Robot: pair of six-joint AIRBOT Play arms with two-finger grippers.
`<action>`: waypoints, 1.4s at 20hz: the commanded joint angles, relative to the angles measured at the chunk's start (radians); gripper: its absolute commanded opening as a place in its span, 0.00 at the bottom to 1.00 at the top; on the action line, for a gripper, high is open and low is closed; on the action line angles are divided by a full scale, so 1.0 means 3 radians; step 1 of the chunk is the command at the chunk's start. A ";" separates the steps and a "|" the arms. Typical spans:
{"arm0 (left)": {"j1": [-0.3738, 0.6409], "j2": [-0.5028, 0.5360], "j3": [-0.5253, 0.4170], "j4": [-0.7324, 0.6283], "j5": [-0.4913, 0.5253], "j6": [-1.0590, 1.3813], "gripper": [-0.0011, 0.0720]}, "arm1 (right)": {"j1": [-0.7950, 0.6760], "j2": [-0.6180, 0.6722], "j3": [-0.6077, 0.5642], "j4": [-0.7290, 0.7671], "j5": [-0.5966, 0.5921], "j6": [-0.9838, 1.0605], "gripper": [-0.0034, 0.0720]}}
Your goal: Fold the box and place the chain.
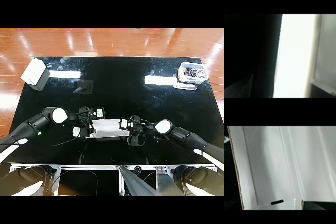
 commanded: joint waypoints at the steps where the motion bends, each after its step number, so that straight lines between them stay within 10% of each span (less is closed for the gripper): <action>1: 0.0004 0.0136 0.0003 0.0589 -0.0139 -0.0659 0.87 | 0.0001 -0.0003 0.0001 0.0001 0.0001 0.0000 0.89; 13: 0.0640 0.1169 0.0000 0.0251 -0.1055 -0.1984 0.84 | 0.0003 -0.0003 0.0001 0.0000 0.0001 0.0000 0.89; 17: 0.0689 0.1170 -0.0006 -0.0371 -0.1391 -0.2047 0.04 | 0.0003 -0.0003 0.0001 0.0001 0.0001 0.0000 0.89; 28: 0.0688 0.1169 -0.0888 -0.2375 -0.0278 -0.0998 0.04 | 0.0003 -0.0003 0.0001 0.0001 0.0000 0.0000 0.89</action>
